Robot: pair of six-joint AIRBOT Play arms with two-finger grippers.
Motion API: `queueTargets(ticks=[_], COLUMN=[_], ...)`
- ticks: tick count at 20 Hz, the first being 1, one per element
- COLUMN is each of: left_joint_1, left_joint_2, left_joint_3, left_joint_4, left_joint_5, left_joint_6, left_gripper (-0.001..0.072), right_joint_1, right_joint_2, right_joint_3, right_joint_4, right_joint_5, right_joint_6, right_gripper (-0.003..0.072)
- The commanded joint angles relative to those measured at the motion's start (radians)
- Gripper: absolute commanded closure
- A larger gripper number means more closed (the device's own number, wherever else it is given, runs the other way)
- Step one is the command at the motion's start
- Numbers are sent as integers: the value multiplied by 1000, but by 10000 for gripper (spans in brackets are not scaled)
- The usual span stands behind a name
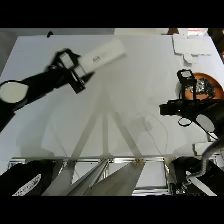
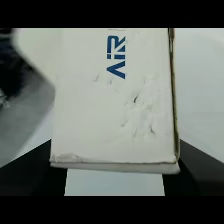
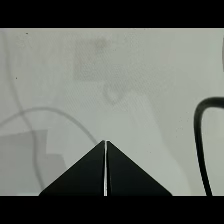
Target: Fold the box and place the chain.
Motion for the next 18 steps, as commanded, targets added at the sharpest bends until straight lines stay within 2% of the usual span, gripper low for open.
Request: queueTargets(ticks=[1, 3, 5, 8, 10, 13, 18], left_joint_1=[107, 230, 371, 570, 663, 728, 719], left_joint_2=[137, 167, 166, 129, 72, -51, -320], left_joint_3=[1, 1, 1, 1, 1, 1, 1], left_joint_4=[22, 30, 88, 307, 430, 459, 447], left_joint_5=[138, 83, -47, -304, -396, -407, -399], left_joint_6=[-267, -380, -494, -760, -838, -840, -829], left_gripper=[705, 705, 705, 705, 704, 700, 698], right_joint_1=[0, 0, 0, 0, 0, 0, 0], right_joint_2=[1, 1, 1, 1, 1, 1, 1], right_joint_3=[0, 0, 0, 0, 0, 0, 0], right_joint_4=[0, 1, 1, 1, 1, 1, 1], right_joint_5=[-3, -3, -3, -3, -3, -3, -4], right_joint_6=[0, 0, 0, 0, 0, 0, 0], right_gripper=[679, 679, 679, 679, 679, 679, 679])
